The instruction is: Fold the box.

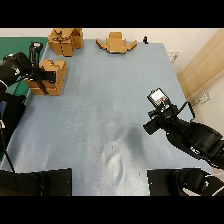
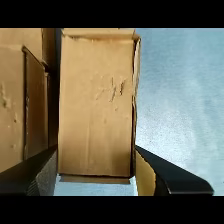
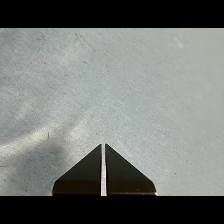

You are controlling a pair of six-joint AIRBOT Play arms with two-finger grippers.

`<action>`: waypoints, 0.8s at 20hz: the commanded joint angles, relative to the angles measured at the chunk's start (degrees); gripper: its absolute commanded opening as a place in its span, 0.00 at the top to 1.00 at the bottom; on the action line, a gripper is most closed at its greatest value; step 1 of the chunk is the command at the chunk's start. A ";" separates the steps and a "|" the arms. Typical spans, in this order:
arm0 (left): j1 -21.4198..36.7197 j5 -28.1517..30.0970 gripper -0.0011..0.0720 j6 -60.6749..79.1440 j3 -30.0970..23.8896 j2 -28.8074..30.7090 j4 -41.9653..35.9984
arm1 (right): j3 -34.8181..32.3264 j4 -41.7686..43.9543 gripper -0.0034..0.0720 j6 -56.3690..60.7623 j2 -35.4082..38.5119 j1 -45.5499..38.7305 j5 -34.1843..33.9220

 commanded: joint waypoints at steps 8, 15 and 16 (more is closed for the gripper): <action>-1.55 -24.13 0.97 7.13 14.84 0.55 -4.22 | 0.42 6.25 0.90 0.09 -0.96 -0.35 4.61; -16.37 -21.49 0.97 22.21 -5.57 20.79 -15.54 | 13.84 40.76 0.95 -20.98 -17.73 -11.41 3.21; -17.94 -21.66 0.96 21.44 -9.11 23.76 -15.67 | 15.69 40.09 0.95 -22.23 -19.21 -11.56 3.23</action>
